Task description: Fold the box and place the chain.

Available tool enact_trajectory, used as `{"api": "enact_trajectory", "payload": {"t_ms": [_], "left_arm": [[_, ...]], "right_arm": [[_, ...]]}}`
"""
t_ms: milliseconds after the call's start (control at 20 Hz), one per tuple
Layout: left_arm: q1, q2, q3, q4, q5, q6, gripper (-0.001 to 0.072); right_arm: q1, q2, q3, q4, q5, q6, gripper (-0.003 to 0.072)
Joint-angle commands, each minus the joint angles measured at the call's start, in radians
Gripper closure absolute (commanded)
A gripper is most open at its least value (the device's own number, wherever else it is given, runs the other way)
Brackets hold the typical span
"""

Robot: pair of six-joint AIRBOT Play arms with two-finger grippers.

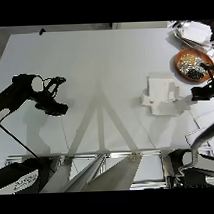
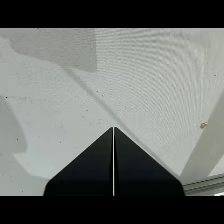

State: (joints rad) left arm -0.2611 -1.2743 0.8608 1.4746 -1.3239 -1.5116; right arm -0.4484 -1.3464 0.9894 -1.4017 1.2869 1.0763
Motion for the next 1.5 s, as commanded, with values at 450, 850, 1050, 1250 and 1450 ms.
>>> {"api": "enact_trajectory", "payload": {"t_ms": [450,850,1050,1250,1450], "left_arm": [[0.001,0.001,0.000,0.001,0.002,0.000,0.0707],[0.000,-0.001,0.000,-0.062,0.087,0.035,0.0698],[0.000,-0.013,0.000,-0.326,0.199,0.256,0.0315],[0.001,-0.067,0.000,-0.922,0.274,0.764,0.0313],[0.001,-0.170,0.000,-1.070,0.251,0.906,0.0225]], "right_arm": [[0.411,0.388,-0.401,0.418,-0.241,-0.187,0.0672],[0.574,0.387,-0.404,0.419,-0.280,-0.156,0.0671],[0.586,0.387,-0.404,0.420,-0.282,-0.126,0.0670],[0.586,0.387,-0.404,0.420,-0.282,-0.126,0.0670],[0.586,0.387,-0.404,0.420,-0.281,-0.126,0.0670]]}}
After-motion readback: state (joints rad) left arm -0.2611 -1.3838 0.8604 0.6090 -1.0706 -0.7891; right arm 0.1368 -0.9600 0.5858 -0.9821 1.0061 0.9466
